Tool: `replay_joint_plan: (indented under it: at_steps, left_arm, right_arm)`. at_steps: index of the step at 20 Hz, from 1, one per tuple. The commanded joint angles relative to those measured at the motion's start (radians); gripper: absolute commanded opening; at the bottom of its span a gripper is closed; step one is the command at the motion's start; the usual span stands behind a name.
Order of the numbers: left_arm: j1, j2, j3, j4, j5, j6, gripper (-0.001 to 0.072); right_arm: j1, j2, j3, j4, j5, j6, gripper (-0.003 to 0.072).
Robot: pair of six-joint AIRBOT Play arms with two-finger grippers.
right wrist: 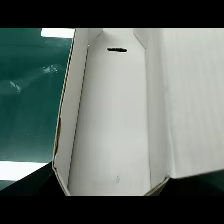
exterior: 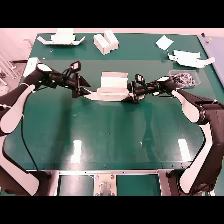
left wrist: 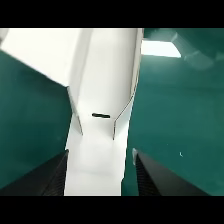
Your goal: Fold the box and place the chain.
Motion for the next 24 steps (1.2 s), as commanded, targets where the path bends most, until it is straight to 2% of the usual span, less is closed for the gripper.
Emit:
replay_joint_plan:
  at_steps: [1, 7, 15, 23, 24]
  left_arm:
    - [-0.044, -0.001, -0.001, 0.1, 0.082, 0.011, 0.0489]
    - [-0.053, -0.003, -0.001, 0.076, 0.077, 0.011, 0.0488]
    - [-0.053, -0.065, -0.001, -0.08, 0.058, 0.067, 0.0488]
    - [-0.053, -0.066, -0.001, -0.083, 0.084, 0.089, 0.0485]
    - [-0.053, -0.066, -0.001, -0.083, 0.084, 0.089, 0.0431]
  right_arm:
    - [0.0, 0.0, 0.0, 0.0, 0.0, 0.0, 0.054]
    - [0.0, 0.0, 0.0, 0.0, 0.0, 0.001, 0.054]
    - [0.0, 0.0, 0.0, 0.0, 0.0, 0.0, 0.054]
    - [0.0, 0.0, 0.0, 0.0, 0.0, 0.0, 0.054]
    - [0.0, 0.0, 0.0, 0.0, 0.0, 0.0, 0.054]
